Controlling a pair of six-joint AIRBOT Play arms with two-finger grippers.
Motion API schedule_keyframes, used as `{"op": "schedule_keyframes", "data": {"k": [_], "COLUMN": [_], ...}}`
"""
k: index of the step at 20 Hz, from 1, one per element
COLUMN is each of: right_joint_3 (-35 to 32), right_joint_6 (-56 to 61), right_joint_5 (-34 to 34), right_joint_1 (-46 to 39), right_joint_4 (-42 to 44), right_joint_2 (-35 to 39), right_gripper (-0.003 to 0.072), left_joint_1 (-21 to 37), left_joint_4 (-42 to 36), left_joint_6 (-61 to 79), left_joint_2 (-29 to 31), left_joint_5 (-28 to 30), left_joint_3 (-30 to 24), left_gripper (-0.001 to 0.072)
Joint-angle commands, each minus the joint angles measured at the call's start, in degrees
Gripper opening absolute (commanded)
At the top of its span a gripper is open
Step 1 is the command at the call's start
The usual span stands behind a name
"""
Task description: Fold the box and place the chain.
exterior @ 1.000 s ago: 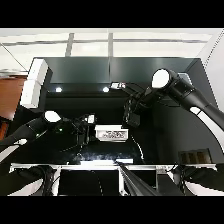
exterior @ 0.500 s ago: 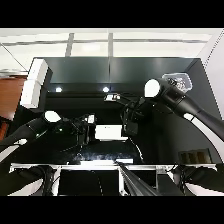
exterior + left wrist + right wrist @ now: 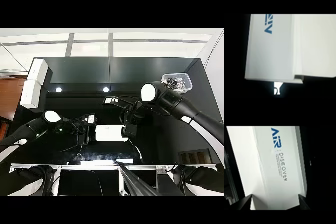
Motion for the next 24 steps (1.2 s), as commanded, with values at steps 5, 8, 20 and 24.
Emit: {"op": "schedule_keyframes", "data": {"k": [5, 8, 20, 24], "right_joint_3": [0.0, 0.0, 1.5, 1.6], "right_joint_6": [1.8, 2.2, 6.8, 8.4], "right_joint_5": [-2.4, -2.3, 4.6, 3.4], "right_joint_1": [2.2, 2.2, 2.2, -1.1], "right_joint_4": [-1.3, -1.9, -5.6, -6.9], "right_joint_2": [0.0, 0.0, 2.9, 10.3], "right_gripper": [0.0337, 0.0282, 0.0714, 0.0713], "left_joint_1": [0.0, 0.0, 0.0, 0.0], "left_joint_4": [0.0, 0.0, 0.0, 0.0], "left_joint_6": [0.0, 0.0, -0.2, -0.2], "left_joint_2": [0.0, 0.0, 0.0, 0.0], "left_joint_5": [0.0, 0.0, -0.4, -0.4], "left_joint_3": [0.0, 0.0, 0.0, 0.0], "left_gripper": [0.0443, 0.0443, 0.0442, 0.0443]}}
